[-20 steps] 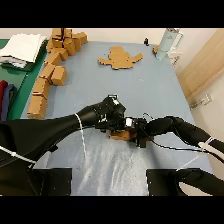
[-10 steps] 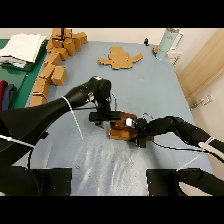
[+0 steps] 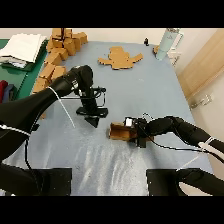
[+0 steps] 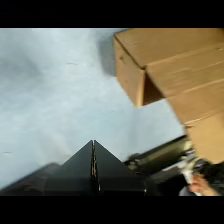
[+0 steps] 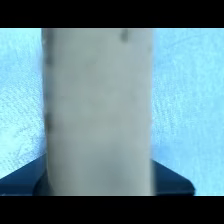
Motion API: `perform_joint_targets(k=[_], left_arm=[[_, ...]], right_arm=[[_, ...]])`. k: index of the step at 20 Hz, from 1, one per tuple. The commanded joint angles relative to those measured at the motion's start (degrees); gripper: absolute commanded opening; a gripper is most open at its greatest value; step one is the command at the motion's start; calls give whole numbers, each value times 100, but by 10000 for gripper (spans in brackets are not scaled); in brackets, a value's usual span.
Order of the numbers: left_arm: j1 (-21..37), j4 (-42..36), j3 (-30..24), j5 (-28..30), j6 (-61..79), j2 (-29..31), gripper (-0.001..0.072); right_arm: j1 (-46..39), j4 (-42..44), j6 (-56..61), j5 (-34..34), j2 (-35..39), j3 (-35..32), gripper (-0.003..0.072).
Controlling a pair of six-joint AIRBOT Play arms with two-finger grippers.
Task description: Fold the box.
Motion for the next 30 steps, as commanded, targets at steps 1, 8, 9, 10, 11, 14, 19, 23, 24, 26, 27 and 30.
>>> perform_joint_targets(k=[1, 8, 9, 10, 11, 14, 19, 23, 24, 26, 27, 30], left_arm=[[212, 841, 4, 326, 1779, 0, 12], [308, 581, -584, 1539, 3794, 208, 11], [306, 505, -780, 1670, 3930, 323, 11], [306, 485, -986, 1808, 4013, 463, 11], [306, 487, -1196, 1950, 4057, 616, 11], [306, 485, -1902, 2485, 4199, 1198, 11], [295, 35, -2793, 3259, 4752, 2085, 11], [275, -57, -3180, 3534, 4937, 2286, 12], [227, -160, -3270, 3541, 5132, 2286, 12], [11, -304, -3410, 3661, 5447, 2286, 11], [-162, -302, -3469, 3842, 5523, 2286, 12], [-664, -262, -3600, 4542, 5770, 2286, 12]], right_arm=[[2, 2, 2, 9, 2, 2, 508], [2, 4, 4, 9, 2, 2, 507], [2, 4, 2, 9, 2, 2, 508], [2, 4, 2, 9, 2, 2, 508], [4, 4, 2, 11, 2, 2, 508], [4, 48, -192, 197, 2, 2, 508], [4, -44, -256, -44, 9, 2, 508], [7, -114, -254, -402, 9, 2, 508], [7, -105, -256, -433, 9, 2, 508], [7, -103, -254, -437, 9, 2, 508], [7, -107, -254, -435, 7, 2, 508], [24, -107, -254, -448, 9, 2, 508]])
